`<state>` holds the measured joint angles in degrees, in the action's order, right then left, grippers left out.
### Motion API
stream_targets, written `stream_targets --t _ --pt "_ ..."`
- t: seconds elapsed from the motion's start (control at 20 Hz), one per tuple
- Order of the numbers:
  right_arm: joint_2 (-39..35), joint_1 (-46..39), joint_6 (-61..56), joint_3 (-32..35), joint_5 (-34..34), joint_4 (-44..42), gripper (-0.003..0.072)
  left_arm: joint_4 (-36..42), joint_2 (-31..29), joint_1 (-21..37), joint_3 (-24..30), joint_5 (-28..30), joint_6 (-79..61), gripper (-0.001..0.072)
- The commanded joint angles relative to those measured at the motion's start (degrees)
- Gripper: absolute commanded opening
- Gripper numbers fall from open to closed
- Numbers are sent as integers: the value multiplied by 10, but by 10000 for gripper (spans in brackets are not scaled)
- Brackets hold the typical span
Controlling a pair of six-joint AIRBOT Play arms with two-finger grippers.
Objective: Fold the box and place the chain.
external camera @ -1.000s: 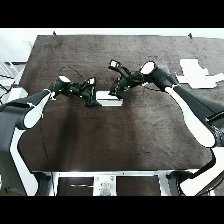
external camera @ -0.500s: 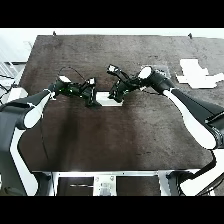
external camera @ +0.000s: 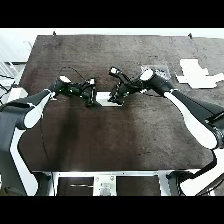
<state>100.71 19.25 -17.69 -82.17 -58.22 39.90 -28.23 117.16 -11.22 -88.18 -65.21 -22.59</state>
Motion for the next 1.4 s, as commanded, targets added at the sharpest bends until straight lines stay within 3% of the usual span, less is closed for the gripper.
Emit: stream_targets --t 0.0,0.1,0.2,0.3,0.65,0.85,1.2,1.35 --pt "-7 -27 54 1 -26 -103 453 0 0 0 0 2 0 362" --pt "-6 -43 67 2 -27 -149 379 0 0 0 0 2 0 362" --pt "-1 -47 50 7 -28 -146 141 0 0 0 0 3 0 362" --pt "14 -44 18 18 -26 -128 10 0 0 0 0 2 0 362" --pt "69 -15 -88 18 -16 -2 9 0 0 0 0 2 0 362" --pt "47 -20 -71 1 -3 -28 9 0 0 0 0 2 0 362" --pt "-128 -20 -59 24 9 -90 7 0 0 0 0 2 0 362" --pt "-254 -21 -83 107 93 -88 7 0 0 0 0 2 0 362"
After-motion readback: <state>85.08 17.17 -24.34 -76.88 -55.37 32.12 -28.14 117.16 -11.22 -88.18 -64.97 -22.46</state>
